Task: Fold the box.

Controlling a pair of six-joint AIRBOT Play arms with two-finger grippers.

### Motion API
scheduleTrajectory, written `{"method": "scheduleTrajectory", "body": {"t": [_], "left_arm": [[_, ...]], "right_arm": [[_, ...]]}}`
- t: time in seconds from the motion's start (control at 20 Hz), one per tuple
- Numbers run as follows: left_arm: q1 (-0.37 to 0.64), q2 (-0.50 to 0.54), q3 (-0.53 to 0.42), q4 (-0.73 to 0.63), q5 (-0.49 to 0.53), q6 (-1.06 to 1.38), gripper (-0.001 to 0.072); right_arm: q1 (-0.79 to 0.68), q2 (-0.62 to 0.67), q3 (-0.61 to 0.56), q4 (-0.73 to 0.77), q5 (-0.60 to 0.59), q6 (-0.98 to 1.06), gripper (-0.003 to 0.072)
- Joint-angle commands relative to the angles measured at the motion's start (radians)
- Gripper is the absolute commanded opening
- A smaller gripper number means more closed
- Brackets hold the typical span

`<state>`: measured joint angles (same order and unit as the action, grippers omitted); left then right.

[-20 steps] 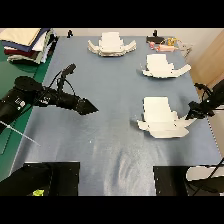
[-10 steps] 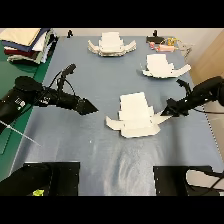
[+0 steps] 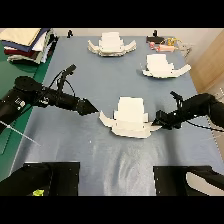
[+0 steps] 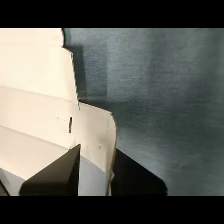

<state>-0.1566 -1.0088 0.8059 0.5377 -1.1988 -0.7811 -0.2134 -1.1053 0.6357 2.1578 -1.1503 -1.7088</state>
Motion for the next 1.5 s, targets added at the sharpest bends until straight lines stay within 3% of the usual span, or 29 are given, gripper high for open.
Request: {"method": "scheduleTrajectory", "body": {"t": [0.0,0.15,0.35,0.55,0.7,0.75,0.8,0.85,0.9,1.25,1.45], "left_arm": [[0.000,0.001,0.001,0.000,-0.004,-0.005,0.0694],[0.000,0.001,0.001,-0.002,-0.005,-0.002,0.0693],[0.004,0.001,0.001,0.017,0.032,-0.042,0.0693],[0.043,-0.017,0.001,0.090,0.036,-0.125,0.0692],[0.064,-0.061,0.001,0.098,0.031,-0.129,0.0692],[0.063,-0.080,0.001,0.098,0.026,-0.128,0.0681],[0.063,-0.102,0.001,0.097,0.018,-0.124,0.0578],[0.063,-0.128,0.001,0.096,0.008,-0.116,0.0494],[0.063,-0.157,0.001,0.094,0.001,-0.107,0.0477],[0.006,-0.323,0.002,0.019,0.002,0.002,0.0478],[-0.061,-0.417,0.016,-0.109,0.032,0.106,0.0478]], "right_arm": [[0.008,0.007,-0.010,0.019,0.010,-0.044,0.0108],[0.011,0.008,-0.010,0.099,0.011,-0.172,0.0002],[0.098,0.062,-0.063,0.128,0.043,-0.301,0.0001],[0.199,0.273,-0.250,0.128,0.228,-0.286,0.0001],[0.247,0.394,-0.344,0.129,0.288,-0.279,0.0001],[0.260,0.418,-0.360,0.128,0.296,-0.278,0.0001],[0.271,0.435,-0.368,0.128,0.299,-0.278,0.0001],[0.281,0.442,-0.368,0.128,0.304,-0.278,0.0001],[0.291,0.442,-0.368,0.129,0.314,-0.278,0.0001],[0.328,0.439,-0.368,0.135,0.331,-0.262,0.0001],[0.328,0.439,-0.368,0.135,0.330,-0.262,0.0001]]}}
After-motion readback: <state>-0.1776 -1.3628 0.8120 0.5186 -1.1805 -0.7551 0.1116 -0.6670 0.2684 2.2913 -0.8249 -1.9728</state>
